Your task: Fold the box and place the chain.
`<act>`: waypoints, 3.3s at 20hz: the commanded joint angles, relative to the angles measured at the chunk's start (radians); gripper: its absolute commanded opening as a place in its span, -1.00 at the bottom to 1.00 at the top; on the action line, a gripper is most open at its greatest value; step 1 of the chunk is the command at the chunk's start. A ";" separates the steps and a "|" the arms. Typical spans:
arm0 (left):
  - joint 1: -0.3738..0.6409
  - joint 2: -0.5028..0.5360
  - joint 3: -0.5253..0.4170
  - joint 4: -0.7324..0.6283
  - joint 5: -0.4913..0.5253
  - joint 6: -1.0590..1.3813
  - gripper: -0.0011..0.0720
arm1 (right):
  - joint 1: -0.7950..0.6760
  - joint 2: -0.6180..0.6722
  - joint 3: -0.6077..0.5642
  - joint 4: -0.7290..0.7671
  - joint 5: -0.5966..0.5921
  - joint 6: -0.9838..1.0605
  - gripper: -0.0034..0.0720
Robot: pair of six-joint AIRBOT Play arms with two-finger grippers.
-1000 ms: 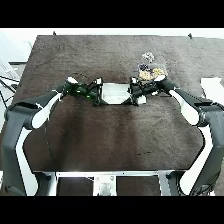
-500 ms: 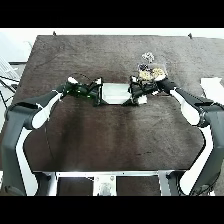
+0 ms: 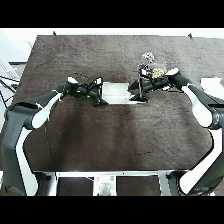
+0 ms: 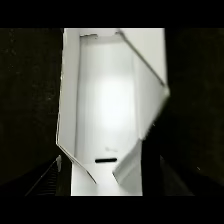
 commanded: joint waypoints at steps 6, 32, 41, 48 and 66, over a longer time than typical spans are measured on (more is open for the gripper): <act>0.000 0.000 0.001 0.002 -0.004 0.001 -0.18 | -0.077 0.151 0.000 -0.020 0.044 0.148 0.84; 0.000 0.000 0.001 0.002 -0.013 0.001 -0.18 | 0.120 0.069 -0.013 0.201 -0.268 0.194 -0.87; 0.000 0.000 0.000 0.002 -0.023 0.001 -0.18 | 0.132 0.025 -0.011 0.186 -0.383 0.209 -0.87; 0.000 0.000 0.000 0.002 -0.023 0.002 -0.18 | 0.152 -0.005 -0.007 0.101 -0.391 0.219 -0.87; 0.000 0.000 0.000 0.002 -0.019 0.002 -0.18 | 0.106 0.374 -0.165 -0.196 -0.301 0.140 -0.13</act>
